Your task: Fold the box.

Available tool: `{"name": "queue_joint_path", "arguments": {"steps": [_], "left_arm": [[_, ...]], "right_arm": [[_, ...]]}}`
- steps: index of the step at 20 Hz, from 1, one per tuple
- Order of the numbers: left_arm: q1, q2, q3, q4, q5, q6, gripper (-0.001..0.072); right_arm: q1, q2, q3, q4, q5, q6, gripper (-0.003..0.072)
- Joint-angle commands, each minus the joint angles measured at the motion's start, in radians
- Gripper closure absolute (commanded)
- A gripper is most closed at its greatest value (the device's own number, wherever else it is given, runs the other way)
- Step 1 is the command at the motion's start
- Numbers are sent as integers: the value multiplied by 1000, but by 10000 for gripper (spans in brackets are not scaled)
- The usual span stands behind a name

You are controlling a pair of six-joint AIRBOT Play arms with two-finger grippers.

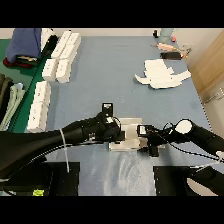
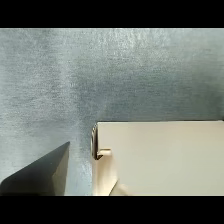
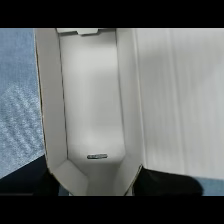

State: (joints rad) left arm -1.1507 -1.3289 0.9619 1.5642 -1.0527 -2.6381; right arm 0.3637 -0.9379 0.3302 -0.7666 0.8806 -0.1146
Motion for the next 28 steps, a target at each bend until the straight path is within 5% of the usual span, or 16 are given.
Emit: {"name": "queue_joint_path", "arguments": {"steps": [1, 3, 5, 9, 10, 11, 19, 20, 22, 28], "left_arm": [[-40, -69, 53, 28, -65, -32, 267], [-45, -88, 53, 8, -73, -34, 268], [-47, -96, 53, 7, -77, -34, 361], [-47, -110, 53, 11, -80, -83, 366], [-47, -117, 53, 12, -88, -95, 476], [-50, -121, 53, 13, -82, -84, 691], [-53, -120, 53, 6, -74, -80, 691], [-53, -117, 53, 2, -81, -73, 676], [-53, -102, 61, -14, -112, -71, 115], [-51, 23, 163, -10, -299, -10, 99]], "right_arm": [[-1, 0, 0, 0, 1, 0, 159], [-1, 0, 0, 0, 1, 0, 159], [-1, 0, 0, 0, 1, 0, 159], [-1, 0, 0, 0, 0, 0, 158], [-1, 0, 0, 0, 0, 0, 159], [-1, 0, 0, 0, 0, 0, 159], [-1, 0, 0, 0, 0, 0, 158], [-1, 0, 0, 0, 0, 0, 159], [-1, 0, 0, 0, 0, 0, 159], [-1, 0, 0, 0, 0, 0, 159]]}}
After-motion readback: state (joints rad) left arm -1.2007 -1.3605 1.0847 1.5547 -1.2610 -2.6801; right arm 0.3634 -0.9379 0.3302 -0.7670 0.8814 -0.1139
